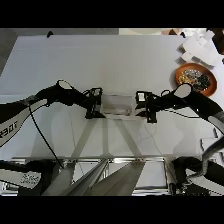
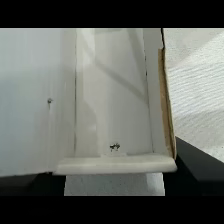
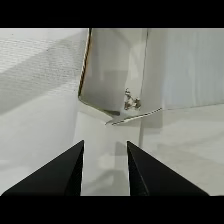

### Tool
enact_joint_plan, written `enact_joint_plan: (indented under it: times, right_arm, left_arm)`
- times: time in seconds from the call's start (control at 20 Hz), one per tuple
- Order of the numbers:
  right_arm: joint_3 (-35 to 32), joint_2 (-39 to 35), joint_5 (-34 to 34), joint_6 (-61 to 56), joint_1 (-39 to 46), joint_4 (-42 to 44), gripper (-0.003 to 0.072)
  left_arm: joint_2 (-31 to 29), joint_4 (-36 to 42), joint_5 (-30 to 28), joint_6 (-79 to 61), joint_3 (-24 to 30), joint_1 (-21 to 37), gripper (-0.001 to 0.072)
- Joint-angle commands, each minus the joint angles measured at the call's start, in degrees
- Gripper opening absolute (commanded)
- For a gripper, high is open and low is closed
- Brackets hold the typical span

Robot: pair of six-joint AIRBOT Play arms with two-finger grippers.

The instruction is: Fold the box and place the chain.

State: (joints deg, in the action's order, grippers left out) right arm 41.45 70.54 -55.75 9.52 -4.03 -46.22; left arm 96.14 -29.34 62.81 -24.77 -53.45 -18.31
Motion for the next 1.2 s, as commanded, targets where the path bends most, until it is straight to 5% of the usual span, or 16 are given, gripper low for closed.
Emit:
enact_joint_plan:
  times: [0.0, 1.15]
  right_arm:
    - [-0.59, 0.04, 4.55, 1.68, -0.98, 2.14, 0.0299]
    - [-0.72, 6.05, 8.68, 5.99, -6.01, 11.28, 0.0233]
  left_arm:
    - [0.04, 0.0, 0.0, 0.0, 0.0, 0.0, 0.0277]
    - [0.04, 0.0, 0.0, 0.0, 0.0, 0.0, 0.0277]
